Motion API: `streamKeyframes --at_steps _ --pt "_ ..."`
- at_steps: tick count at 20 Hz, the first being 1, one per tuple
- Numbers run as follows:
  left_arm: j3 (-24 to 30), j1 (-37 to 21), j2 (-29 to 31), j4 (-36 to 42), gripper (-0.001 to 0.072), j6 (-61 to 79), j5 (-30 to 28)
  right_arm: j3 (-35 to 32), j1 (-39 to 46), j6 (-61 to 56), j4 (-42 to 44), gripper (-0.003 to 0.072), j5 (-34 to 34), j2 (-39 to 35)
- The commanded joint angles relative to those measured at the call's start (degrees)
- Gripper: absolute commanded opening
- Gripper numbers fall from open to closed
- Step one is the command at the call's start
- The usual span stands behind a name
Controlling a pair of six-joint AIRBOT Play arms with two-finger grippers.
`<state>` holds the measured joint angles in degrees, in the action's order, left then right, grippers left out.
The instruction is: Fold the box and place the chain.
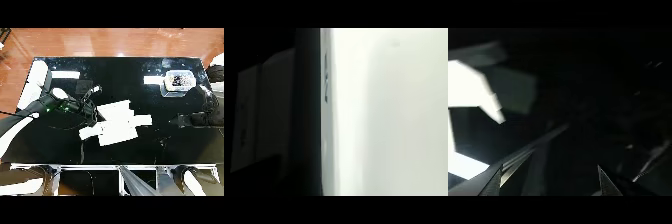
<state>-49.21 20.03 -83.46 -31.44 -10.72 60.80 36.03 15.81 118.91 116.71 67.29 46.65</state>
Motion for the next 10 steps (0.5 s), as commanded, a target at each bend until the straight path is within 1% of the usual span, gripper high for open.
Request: streamKeyframes --at_steps 1,4,6,8,9,10 --pt "0.0 0.3 0.3 -0.5 0.0018 0.0 0.4 0.1 0.4 -1.1 -1.6 0.0684 -6.5 0.0" --pt "-0.1 0.5 0.3 -2.1 0.0015 3.7 1.1 0.1 0.3 -0.9 -0.1 0.0685 -10.2 0.0" --pt "0.1 3.0 1.0 -8.2 0.0012 14.3 2.3 0.1 0.2 4.9 -0.4 0.0685 -12.2 0.0" --pt "0.1 6.5 2.3 -8.7 0.0013 14.4 1.0 0.1 0.1 9.8 -2.6 0.0685 -11.6 0.0" --pt "0.1 7.9 3.2 -8.3 0.0013 14.4 0.4 0.0 0.2 10.3 -3.5 0.0684 -11.1 0.0" --pt "0.2 9.2 3.8 -7.5 0.0012 13.4 -1.4 -0.2 0.2 10.5 -3.7 0.0684 -11.0 0.0"
